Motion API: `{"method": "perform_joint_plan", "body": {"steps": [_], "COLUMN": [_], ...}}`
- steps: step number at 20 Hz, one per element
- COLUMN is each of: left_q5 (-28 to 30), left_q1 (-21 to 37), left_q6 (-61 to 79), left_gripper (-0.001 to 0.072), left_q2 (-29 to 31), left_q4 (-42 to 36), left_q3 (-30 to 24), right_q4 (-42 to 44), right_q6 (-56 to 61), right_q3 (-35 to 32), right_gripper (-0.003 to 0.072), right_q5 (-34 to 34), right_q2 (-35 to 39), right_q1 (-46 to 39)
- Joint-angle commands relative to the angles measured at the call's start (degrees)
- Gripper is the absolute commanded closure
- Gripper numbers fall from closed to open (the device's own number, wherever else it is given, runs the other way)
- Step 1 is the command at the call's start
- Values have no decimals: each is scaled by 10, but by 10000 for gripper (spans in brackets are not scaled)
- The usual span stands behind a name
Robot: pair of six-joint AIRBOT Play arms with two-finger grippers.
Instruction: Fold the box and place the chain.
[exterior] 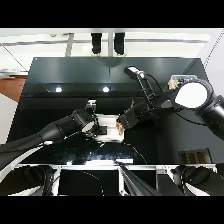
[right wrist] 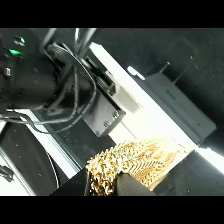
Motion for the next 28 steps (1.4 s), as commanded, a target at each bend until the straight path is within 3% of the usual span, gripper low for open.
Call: {"method": "perform_joint_plan", "body": {"steps": [1, 5, 10, 11, 12, 13, 15, 17, 21, 23, 25, 28], "left_q5": [0, 0, 0, 0, 0, 0, 0, 0, 0, 0, 0, 0], "left_q1": [0, 0, 0, 0, 0, 0, 0, 0, 0, 0, 0, 0], "left_q6": [0, 0, 0, 0, 0, 0, 0, 0, 0, 0, 0, 0], "left_gripper": [681, 681, 681, 681, 681, 681, 681, 681, 681, 681, 681, 681], "left_q2": [0, 0, 0, 0, 0, 0, 0, 0, 0, 0, 0, 0], "left_q4": [0, 0, 0, 0, 0, 0, 0, 0, 0, 0, 0, 0], "left_q3": [0, 0, 0, 0, 0, 0, 0, 0, 0, 0, 0, 0], "right_q4": [-6, 1, 0, 0, -1, -6, -17, -43, -181, -233, -254, -165], "right_q6": [5, 7, 8, 9, 9, 9, 9, 12, 33, 47, 92, 211], "right_q3": [-3, -3, -3, -3, -3, -3, -3, -3, -15, -58, -131, -256], "right_gripper": [644, 644, 635, 490, 434, 434, 278, 282, 283, 282, 283, 283], "right_q5": [-16, -76, -65, -51, -34, -13, 19, 43, 81, 52, -22, -154], "right_q2": [-4, -40, -68, -68, -68, -65, -48, -11, 78, 115, 133, 133], "right_q1": [5, 33, 37, 34, 31, 27, 12, -11, -64, -90, -112, -115]}}
